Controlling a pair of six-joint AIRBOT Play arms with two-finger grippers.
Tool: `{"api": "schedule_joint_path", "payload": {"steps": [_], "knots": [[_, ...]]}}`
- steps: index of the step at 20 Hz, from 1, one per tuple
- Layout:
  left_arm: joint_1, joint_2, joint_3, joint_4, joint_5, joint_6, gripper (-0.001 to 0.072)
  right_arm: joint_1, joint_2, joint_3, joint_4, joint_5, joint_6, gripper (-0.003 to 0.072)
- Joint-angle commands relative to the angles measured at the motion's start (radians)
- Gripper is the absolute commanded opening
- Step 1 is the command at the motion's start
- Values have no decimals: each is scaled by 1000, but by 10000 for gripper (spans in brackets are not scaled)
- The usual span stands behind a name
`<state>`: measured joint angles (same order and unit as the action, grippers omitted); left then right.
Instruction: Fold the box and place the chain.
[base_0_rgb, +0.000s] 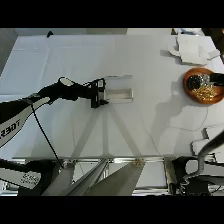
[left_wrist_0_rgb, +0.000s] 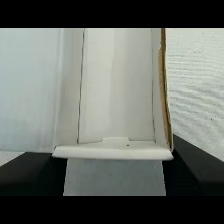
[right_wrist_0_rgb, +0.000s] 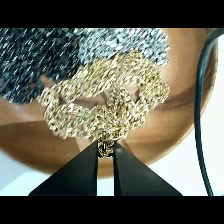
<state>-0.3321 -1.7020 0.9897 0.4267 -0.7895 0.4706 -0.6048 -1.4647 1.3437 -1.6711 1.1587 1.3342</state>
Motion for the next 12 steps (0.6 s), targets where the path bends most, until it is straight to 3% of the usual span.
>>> {"api": "schedule_joint_path", "payload": {"steps": [1,12], "knots": [[0,0,0,0,0,0,258,60,60,0,33,96,-64,9],[0,0,0,0,0,0,258,540,124,0,112,137,-56,9]]}}
